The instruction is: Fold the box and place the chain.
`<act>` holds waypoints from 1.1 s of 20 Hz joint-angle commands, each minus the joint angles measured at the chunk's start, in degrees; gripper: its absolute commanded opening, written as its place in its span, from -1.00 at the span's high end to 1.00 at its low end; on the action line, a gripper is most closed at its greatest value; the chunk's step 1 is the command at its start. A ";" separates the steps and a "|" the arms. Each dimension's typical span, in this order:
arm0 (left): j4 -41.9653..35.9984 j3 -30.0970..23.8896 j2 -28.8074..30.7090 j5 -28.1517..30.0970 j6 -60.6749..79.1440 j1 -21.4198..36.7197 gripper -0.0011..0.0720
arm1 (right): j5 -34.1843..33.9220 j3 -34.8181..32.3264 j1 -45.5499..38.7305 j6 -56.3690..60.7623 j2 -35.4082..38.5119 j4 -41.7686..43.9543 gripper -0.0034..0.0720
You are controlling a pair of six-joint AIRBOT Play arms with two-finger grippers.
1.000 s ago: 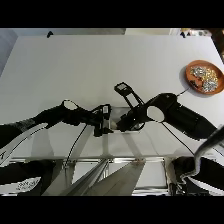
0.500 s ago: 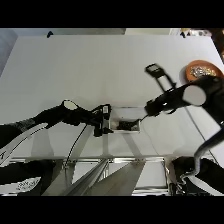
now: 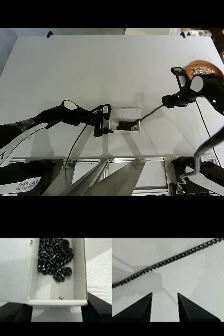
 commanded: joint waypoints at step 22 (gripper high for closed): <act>0.02 0.02 0.04 0.02 0.00 0.02 0.78 | -10.86 -0.48 -1.31 1.09 -11.54 0.20 0.32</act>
